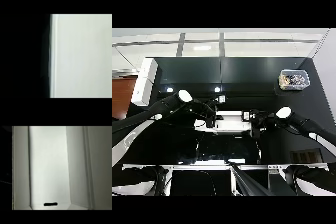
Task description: Fold the box and place the chain.
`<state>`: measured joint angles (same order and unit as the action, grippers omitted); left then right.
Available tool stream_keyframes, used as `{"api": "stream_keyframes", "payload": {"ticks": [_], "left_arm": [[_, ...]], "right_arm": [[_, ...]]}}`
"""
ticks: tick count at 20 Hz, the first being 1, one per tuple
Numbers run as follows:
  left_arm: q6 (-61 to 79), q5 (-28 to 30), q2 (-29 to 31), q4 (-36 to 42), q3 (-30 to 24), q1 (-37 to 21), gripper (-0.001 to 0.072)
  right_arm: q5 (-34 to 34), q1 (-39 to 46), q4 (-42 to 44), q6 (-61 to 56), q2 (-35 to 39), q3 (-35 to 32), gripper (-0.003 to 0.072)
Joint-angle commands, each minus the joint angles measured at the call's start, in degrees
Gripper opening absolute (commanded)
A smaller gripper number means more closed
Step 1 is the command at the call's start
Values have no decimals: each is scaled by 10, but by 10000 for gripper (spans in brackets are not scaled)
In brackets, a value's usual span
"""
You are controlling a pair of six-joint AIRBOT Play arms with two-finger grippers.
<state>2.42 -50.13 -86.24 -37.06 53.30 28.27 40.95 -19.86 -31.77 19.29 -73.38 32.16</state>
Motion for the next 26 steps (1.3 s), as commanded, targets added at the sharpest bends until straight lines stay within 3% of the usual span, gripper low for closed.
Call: {"api": "stream_keyframes", "payload": {"ticks": [1, 9, 12, 14, 17, 19, 23, 24, 25, 26], "left_arm": [[0, 1, 0, 0, 0, 0, 25], [0, 1, 0, 0, 0, 0, 25], [0, 1, 0, 0, 0, 0, 25], [-1, -5, 2, 0, 0, 0, 46], [-54, -16, 37, -17, 0, -8, 510], [-169, -20, 85, -89, 0, -24, 626], [-386, -133, 181, -254, 0, -77, 620], [-431, -177, 193, -256, -1, -91, 549], [-479, -213, 197, -241, -4, -99, 359], [-521, -240, 196, -206, -14, -101, 132]], "right_arm": [[-9, -5, -13, -6, -1, 0, 705], [1, 6, -12, -6, -1, 0, 704], [2, 6, -12, -6, -1, 0, 478], [2, 6, -12, -6, -1, 0, 480], [2, 6, -12, -6, -1, 0, 480], [2, 6, -12, -6, -1, 0, 478], [2, 6, -12, -6, -1, 0, 469], [3, 6, -12, -6, -1, 0, 296], [4, 6, -13, -6, -1, 0, 119], [4, 6, -13, -6, -1, 0, 126]]}}
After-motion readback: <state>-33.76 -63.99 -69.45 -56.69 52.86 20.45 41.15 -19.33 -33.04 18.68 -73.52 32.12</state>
